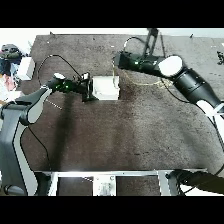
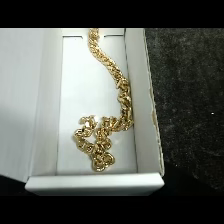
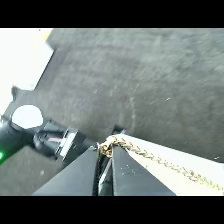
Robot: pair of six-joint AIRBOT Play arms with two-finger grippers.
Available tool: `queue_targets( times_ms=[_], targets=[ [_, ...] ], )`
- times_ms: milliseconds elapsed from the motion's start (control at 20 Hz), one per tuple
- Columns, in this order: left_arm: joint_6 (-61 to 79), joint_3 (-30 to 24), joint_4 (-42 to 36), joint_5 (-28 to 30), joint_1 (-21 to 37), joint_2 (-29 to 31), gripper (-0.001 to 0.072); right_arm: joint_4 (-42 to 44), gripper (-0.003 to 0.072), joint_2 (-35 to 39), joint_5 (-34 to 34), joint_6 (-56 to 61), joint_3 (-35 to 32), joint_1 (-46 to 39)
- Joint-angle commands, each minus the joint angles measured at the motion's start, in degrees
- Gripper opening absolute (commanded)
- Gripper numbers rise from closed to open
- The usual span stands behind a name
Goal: Fold the box and place the chain.
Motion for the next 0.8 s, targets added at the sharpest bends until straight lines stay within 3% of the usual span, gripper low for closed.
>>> queue_targets(
  times_ms=[0,300,500,550,600,650,700,750],
  targets=[
    [0.02,0.02,0.02,0.02,0.00,-0.02,0.0287,-0.20,0.0011,-3.32,-0.72,0.02,0.26,2.54],
    [0.02,0.02,0.00,0.02,0.00,-0.02,0.0287,-1.07,0.0011,-11.41,0.52,0.48,0.02,2.54],
    [0.02,0.02,0.00,0.00,0.00,-0.02,0.0288,-1.53,0.0013,-12.46,0.74,0.46,0.02,2.51],
    [0.02,0.02,0.00,0.02,0.00,-0.02,0.0287,-2.56,0.0092,-12.44,1.22,0.46,0.02,2.43],
    [0.02,0.02,0.00,0.02,0.00,-0.02,0.0288,-3.54,0.0364,-12.44,2.25,0.46,0.02,2.08],
    [0.02,0.02,0.02,0.00,0.00,-0.02,0.0288,-4.66,0.0329,-12.39,3.02,0.46,0.02,1.51],
    [0.02,0.02,0.00,0.00,0.00,-0.02,0.0288,-6.32,0.0225,-12.33,3.30,0.48,0.02,0.74],
    [0.02,0.02,0.00,0.00,0.00,-0.02,0.0287,-6.82,0.0225,-12.33,3.63,0.50,0.02,-0.55]
  ],
)
